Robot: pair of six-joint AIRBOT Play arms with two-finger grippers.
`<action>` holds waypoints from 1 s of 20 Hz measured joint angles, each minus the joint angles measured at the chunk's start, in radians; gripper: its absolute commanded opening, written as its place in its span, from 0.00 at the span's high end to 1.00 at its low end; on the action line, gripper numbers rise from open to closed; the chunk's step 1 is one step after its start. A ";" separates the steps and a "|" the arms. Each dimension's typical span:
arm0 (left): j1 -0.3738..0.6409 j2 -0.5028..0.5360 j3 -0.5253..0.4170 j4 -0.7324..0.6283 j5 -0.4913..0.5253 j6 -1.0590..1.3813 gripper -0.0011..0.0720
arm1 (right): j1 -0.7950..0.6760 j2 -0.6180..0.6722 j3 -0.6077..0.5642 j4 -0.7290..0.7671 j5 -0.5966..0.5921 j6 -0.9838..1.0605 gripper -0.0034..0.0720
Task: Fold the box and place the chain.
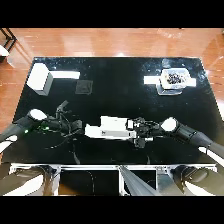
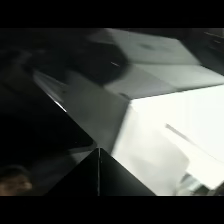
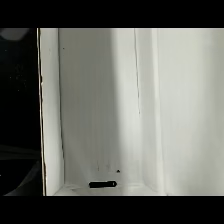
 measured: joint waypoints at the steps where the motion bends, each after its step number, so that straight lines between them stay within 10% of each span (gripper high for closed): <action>1: -0.013 -0.013 0.000 -0.033 0.010 0.026 0.95 | 0.000 0.000 0.000 0.000 0.000 0.000 0.55; 3: -0.038 -0.032 -0.002 -0.089 0.027 0.077 0.90 | 0.000 0.000 0.000 0.000 0.000 0.000 0.55; 6: -0.060 -0.045 0.000 -0.144 0.014 0.127 0.15 | 0.000 0.000 0.000 0.000 0.000 0.000 0.55; 20: -0.053 -0.037 0.035 -0.221 -0.142 0.255 0.11 | 0.000 0.000 0.000 0.000 0.000 0.000 0.55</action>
